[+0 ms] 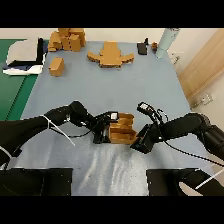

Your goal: Fold the box.

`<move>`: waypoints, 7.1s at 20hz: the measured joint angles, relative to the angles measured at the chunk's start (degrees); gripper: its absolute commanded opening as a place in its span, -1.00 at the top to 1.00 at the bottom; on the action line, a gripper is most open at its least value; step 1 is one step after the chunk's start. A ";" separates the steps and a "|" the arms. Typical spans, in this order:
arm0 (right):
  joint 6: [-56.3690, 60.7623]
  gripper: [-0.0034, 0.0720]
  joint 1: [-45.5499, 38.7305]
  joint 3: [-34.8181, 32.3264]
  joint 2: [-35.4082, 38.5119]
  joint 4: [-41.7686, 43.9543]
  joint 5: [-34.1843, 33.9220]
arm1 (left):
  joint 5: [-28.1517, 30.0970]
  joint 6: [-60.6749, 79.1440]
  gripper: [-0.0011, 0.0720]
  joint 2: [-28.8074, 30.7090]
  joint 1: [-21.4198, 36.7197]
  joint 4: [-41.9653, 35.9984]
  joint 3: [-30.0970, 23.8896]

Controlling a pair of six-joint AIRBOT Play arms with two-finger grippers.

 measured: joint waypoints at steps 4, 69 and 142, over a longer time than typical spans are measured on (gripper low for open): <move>0.02 -0.96 0.00 0.00 0.00 -0.02 0.02 | -1.79 -1.81 -0.28 1.70 1.62 2.62 0.00; 14.32 0.90 0.68 9.97 -29.05 4.07 25.97 | 10.36 -2.08 -0.28 2.51 -3.39 2.78 -3.56; 50.05 0.90 -2.10 -2.08 -4.37 -44.57 6.97 | 10.32 -2.08 -0.28 2.47 -3.39 2.80 -3.56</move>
